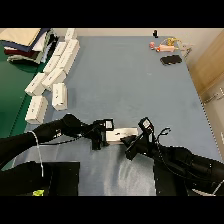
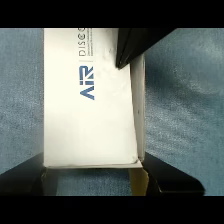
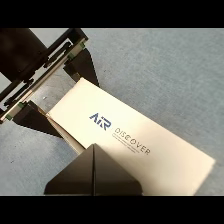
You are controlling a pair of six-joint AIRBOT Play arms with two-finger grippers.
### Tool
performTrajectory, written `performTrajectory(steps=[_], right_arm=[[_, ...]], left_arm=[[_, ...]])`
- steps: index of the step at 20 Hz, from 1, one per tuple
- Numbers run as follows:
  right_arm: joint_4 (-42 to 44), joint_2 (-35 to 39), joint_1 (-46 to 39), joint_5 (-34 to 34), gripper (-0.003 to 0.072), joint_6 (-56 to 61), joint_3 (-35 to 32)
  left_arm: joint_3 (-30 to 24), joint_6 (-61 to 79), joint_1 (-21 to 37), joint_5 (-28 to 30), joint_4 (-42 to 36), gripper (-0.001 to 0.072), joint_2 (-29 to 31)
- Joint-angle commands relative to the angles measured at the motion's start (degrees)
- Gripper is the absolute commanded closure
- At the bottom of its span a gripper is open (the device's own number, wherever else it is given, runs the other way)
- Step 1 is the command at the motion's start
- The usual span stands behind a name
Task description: Fold the box.
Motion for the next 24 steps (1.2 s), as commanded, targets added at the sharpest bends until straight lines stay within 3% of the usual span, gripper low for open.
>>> performTrajectory(steps=[1,5,16,24], right_arm=[[0.0,0.0,0.0,-0.4,0.0684,0.2,0.0],[-0.1,0.5,0.0,4.4,0.0684,0.7,1.6],[-4.7,4.2,-0.6,3.8,0.0683,0.0,3.4],[-12.2,4.2,-13.7,-17.5,0.0683,-0.5,11.7]], left_arm=[[0.0,-0.1,0.0,0.0,-0.1,0.0183,0.0],[0.0,-0.1,0.0,0.0,-0.1,0.0183,0.0],[0.0,-0.1,0.0,0.0,-0.1,0.0183,0.0],[0.0,-0.1,0.0,0.0,-0.1,0.0183,0.0]])
